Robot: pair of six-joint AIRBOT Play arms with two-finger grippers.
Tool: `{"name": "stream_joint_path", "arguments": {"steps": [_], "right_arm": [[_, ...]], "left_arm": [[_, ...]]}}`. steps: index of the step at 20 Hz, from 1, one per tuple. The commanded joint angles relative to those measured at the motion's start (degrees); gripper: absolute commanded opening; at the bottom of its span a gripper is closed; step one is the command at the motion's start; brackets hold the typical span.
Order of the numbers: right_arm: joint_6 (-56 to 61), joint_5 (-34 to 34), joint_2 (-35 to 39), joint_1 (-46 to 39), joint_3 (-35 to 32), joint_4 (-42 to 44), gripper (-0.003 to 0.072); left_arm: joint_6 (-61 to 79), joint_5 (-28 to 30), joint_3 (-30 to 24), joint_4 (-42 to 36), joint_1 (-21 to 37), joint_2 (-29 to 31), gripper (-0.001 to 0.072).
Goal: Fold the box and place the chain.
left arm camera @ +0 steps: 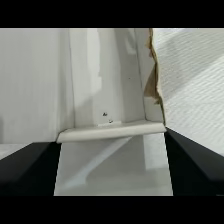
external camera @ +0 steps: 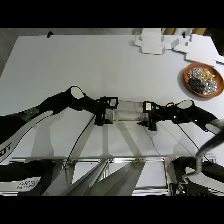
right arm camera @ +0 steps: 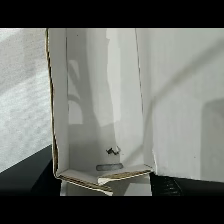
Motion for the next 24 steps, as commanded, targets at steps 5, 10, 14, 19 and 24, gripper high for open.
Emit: {"name": "stream_joint_path", "arguments": {"steps": [5,10,14,19,24], "right_arm": [[0.0,0.02,0.02,0.0,0.0,0.02,0.0406],[0.0,0.0,0.02,0.0,0.0,0.02,0.0406],[0.0,0.02,0.02,0.0,0.0,0.02,0.0406],[0.0,0.02,0.02,0.0,0.0,0.02,0.0406],[0.0,0.02,0.02,0.0,0.0,0.02,0.0406]], "left_arm": [[0.28,0.55,-0.02,-4.59,-0.42,-2.29,0.0703],[0.31,0.81,-0.02,-5.07,-0.42,-3.56,0.0701],[0.31,0.76,-0.02,-5.09,-0.42,-3.61,0.0539],[-1.49,-1.4,-0.02,-4.9,-0.63,-3.58,0.0336],[-2.71,-1.6,-0.02,-4.96,-0.68,-3.58,0.0336]]}}
